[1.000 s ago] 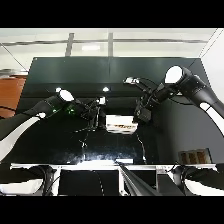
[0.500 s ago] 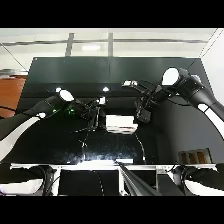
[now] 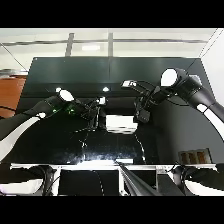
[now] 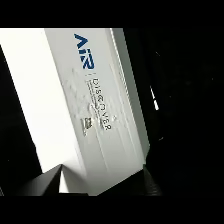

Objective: Fold the box and place the chain.

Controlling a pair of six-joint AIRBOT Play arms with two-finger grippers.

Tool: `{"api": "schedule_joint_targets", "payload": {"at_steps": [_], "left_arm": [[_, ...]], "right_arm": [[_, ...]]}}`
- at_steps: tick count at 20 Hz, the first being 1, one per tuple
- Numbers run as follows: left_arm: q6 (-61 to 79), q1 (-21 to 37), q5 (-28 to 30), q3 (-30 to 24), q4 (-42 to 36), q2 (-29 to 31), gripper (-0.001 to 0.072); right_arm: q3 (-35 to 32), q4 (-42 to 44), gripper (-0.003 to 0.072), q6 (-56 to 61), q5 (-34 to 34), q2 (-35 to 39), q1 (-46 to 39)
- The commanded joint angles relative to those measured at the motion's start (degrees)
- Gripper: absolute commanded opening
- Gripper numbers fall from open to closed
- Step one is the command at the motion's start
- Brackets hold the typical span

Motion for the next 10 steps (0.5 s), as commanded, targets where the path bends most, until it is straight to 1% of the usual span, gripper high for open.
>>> {"api": "schedule_joint_targets", "payload": {"at_steps": [1, 2, 3, 4, 10], "left_arm": [[0.0, 0.0, 0.0, 0.0, 0.0, 0.0, 0.0458], [0.0, 0.0, 0.0, 0.0, 0.0, 0.0, 0.0458], [0.0, 0.0, 0.0, 0.0, 0.0, 0.0, 0.0459], [0.0, 0.0, 0.0, 0.0, 0.0, 0.0, 0.0458], [0.0, 0.0, 0.0, 0.0, 0.0, 0.0, 0.0458]], "right_arm": [[0.0, -0.4, 0.0479, 0.2, 0.0, 0.0, 0.5], [0.0, -0.5, 0.0471, 0.2, 0.0, 0.0, 0.8], [0.0, -0.8, 0.0400, 0.2, -0.1, 0.0, 1.2], [0.0, -1.3, 0.0363, 0.2, -0.2, 0.0, 1.7], [0.0, -3.0, 0.0361, 0.9, -0.6, 0.0, 2.8]]}}
